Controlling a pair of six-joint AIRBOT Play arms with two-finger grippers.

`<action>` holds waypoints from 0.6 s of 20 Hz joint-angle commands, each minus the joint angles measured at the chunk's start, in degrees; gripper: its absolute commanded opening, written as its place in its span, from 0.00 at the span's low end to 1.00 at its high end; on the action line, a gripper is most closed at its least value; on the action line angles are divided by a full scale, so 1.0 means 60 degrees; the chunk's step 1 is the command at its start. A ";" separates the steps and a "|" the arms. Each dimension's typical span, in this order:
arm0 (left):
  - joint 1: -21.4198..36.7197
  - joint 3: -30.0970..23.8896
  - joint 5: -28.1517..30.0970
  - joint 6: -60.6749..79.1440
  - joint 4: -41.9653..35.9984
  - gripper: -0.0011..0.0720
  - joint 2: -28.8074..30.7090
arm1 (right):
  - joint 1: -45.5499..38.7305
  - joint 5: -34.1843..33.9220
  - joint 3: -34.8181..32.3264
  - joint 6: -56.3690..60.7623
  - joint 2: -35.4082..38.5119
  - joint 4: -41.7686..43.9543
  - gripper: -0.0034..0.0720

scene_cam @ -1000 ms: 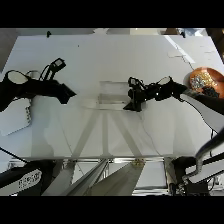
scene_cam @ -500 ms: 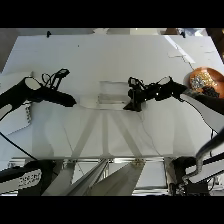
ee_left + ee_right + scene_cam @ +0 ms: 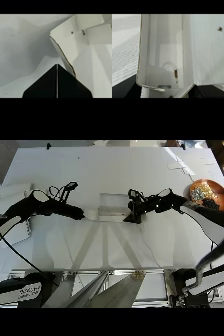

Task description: Fold the box and place the chain.

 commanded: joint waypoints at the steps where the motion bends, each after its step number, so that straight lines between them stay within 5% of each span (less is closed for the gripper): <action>1: -0.0291 -0.0007 -0.0127 0.0160 -0.0375 0.02 -0.0146 | 0.0000 0.0000 0.0007 0.0004 -0.0004 0.0004 0.71; 12: -0.0386 -0.0007 -0.0044 0.0310 -0.2259 0.04 -0.0226 | 0.0000 0.0000 0.0007 0.0004 -0.0004 0.0004 0.71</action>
